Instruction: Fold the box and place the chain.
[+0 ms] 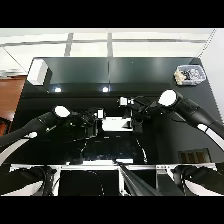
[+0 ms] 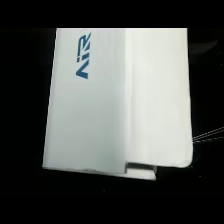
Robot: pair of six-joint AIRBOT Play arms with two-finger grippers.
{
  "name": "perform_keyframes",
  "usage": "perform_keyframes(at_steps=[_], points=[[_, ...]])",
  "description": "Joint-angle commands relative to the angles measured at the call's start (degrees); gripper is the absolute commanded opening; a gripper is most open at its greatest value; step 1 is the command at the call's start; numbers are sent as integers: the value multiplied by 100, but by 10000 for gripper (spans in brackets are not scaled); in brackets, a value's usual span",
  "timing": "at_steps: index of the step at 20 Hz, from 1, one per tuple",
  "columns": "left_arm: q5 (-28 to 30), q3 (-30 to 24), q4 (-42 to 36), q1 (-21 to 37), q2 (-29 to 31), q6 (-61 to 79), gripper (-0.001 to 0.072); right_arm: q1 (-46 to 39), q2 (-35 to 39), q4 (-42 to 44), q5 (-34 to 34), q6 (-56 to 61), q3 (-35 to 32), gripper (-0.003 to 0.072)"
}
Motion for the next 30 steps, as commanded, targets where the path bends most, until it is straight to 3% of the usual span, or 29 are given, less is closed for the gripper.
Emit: perform_keyframes(at_steps=[1, 2, 6, 27, 28, 29, 30], points=[[0, 0, 0, -2, -2, 0, 398, 26, 7, -48, -98, 146, 4, 414], [0, 0, 0, -2, -2, 0, 398, 26, 7, -50, -114, 188, 4, 288], [-2, 0, 0, -2, -2, 0, 398, 28, 7, -70, -114, 227, 26, 126], [0, 0, 0, -2, -2, 0, 398, 240, 57, -334, -442, 658, 24, 128], [-2, 0, 0, -2, -2, 0, 398, 240, 57, -378, -437, 684, 24, 141], [-2, 0, 0, -2, -2, 0, 398, 240, 57, -402, -439, 688, 24, 233], [-2, 0, 0, -2, -2, 0, 398, 240, 57, -420, -448, 702, 24, 233]])
